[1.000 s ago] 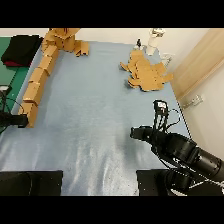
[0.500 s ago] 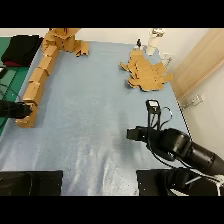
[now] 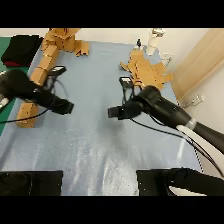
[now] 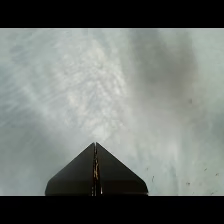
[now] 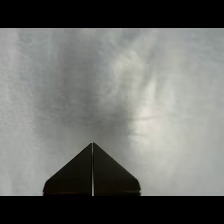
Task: Fold the box.
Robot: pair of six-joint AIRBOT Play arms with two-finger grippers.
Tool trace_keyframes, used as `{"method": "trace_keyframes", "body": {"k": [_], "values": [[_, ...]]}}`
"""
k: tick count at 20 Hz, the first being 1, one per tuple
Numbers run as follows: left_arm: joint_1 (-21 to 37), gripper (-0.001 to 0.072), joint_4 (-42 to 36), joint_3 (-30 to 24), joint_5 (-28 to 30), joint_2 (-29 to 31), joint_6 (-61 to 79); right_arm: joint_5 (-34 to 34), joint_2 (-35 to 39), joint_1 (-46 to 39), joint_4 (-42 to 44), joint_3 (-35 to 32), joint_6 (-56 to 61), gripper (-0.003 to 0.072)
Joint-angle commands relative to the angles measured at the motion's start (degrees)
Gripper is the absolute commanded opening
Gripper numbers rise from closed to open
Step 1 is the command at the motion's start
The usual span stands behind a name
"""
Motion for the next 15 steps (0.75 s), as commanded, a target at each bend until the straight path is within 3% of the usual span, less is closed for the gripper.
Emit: {"method": "trace_keyframes", "body": {"k": [1, 5, 15], "values": [[-5.4, 0.001, 1.11, 6.56, 1.97, -9.29, -5.2, -2.1, -9.79, -1.03, 4.2, 8.39, -4.33, 0.0003], [-5.4, 0.0009, 0.87, 8.66, 2.86, -13.75, -6.03, -1.92, -15.06, -1.03, 5.88, 10.64, -4.5, 0.0003], [-5.4, 0.0011, 0.87, 8.66, 2.82, -14.1, -5.99, -2.14, -15.32, -1.05, 5.73, 10.62, -4.48, 0.0004]]}}
